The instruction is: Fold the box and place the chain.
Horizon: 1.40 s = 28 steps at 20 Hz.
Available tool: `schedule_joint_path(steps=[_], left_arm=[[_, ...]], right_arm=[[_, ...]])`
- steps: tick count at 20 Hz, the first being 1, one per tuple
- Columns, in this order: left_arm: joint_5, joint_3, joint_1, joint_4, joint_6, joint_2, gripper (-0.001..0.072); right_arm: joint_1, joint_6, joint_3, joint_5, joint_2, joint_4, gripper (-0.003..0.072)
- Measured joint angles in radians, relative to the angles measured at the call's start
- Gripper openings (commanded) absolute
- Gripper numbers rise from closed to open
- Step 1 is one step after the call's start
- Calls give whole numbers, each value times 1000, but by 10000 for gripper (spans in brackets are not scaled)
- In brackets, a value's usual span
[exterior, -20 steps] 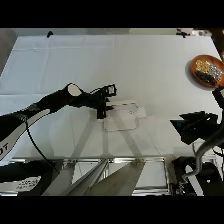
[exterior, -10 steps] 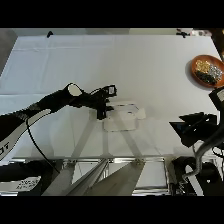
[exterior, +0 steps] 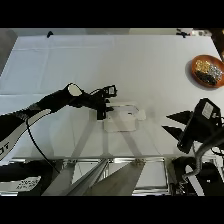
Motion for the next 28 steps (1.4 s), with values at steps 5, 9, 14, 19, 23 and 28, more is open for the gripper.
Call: schedule_joint_path(steps=[5, 9, 14, 19, 23, 28], left_arm=[[0, 0, 0, 0, 0, 0, 13], [0, 0, 0, 0, 0, 0, 13], [0, 0, 0, 0, 0, 0, 13], [0, 0, -1, 0, 0, 0, 13], [0, 0, -1, 0, 0, 0, 13], [0, 0, -1, 0, 0, 0, 13]], right_arm=[[74, -251, -52, -17, -200, 101, 275], [255, -334, -68, -73, -336, 69, 281], [416, -309, -96, -209, -378, -75, 512], [499, -187, -182, -274, -354, -240, 611], [559, -155, -246, -360, -343, -275, 700], [593, -145, -267, -521, -362, -262, 712]])
